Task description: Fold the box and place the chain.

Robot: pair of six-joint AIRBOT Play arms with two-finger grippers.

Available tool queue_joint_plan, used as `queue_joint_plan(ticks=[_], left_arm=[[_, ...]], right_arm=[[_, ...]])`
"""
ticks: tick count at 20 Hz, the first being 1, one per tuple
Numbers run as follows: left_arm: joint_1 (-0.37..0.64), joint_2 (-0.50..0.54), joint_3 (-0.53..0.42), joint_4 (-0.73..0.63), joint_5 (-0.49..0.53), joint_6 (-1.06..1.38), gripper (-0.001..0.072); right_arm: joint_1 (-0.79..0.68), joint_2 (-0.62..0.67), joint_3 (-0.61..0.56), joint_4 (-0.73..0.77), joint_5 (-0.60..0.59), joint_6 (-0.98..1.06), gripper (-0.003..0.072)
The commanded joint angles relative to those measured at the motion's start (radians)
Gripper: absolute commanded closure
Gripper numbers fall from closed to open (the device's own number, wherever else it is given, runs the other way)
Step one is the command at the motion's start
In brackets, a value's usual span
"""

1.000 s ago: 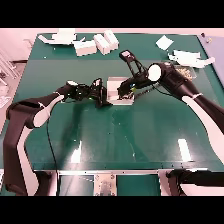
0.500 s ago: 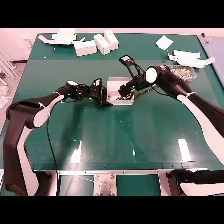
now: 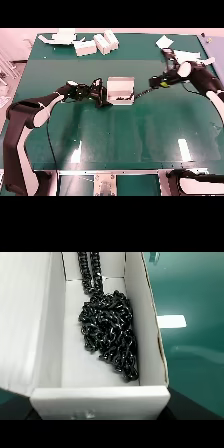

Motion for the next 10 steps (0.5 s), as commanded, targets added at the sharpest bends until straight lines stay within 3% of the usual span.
queue_joint_plan(ticks=[1, 10], left_arm=[[0.001, 0.000, 0.001, 0.000, 0.000, 0.000, 0.0425], [0.001, 0.000, 0.001, 0.000, 0.000, 0.000, 0.0425]], right_arm=[[-0.139, 0.012, -0.087, -0.016, -0.099, 0.098, 0.0293], [-0.200, -0.064, -0.193, -0.005, -0.480, 0.242, 0.0293]])
